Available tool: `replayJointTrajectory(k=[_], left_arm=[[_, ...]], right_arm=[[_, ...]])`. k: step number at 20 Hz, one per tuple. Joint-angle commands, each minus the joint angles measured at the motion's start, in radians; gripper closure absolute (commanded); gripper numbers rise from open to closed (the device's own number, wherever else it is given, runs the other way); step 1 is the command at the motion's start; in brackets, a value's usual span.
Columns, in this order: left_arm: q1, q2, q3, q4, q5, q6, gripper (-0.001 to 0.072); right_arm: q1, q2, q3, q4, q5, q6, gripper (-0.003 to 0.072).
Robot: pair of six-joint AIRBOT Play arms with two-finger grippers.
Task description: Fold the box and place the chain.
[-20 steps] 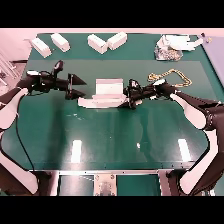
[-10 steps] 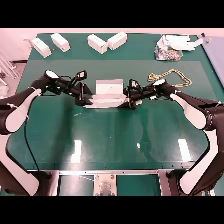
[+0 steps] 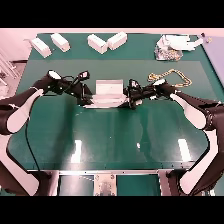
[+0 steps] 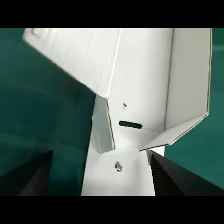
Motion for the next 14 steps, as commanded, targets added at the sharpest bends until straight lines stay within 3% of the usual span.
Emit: replayJointTrajectory(k=[1, 14], left_arm=[[0.0, 0.001, 0.001, 0.044, -0.02, -0.018, 0.0043], [0.0, 0.001, 0.001, 0.019, -0.123, 0.017, 0.0043]], right_arm=[[0.001, 0.0, 0.0, 0.001, 0.0, 0.0, 0.011], [0.001, 0.0, 0.0, 0.001, 0.0, 0.0, 0.0111]])
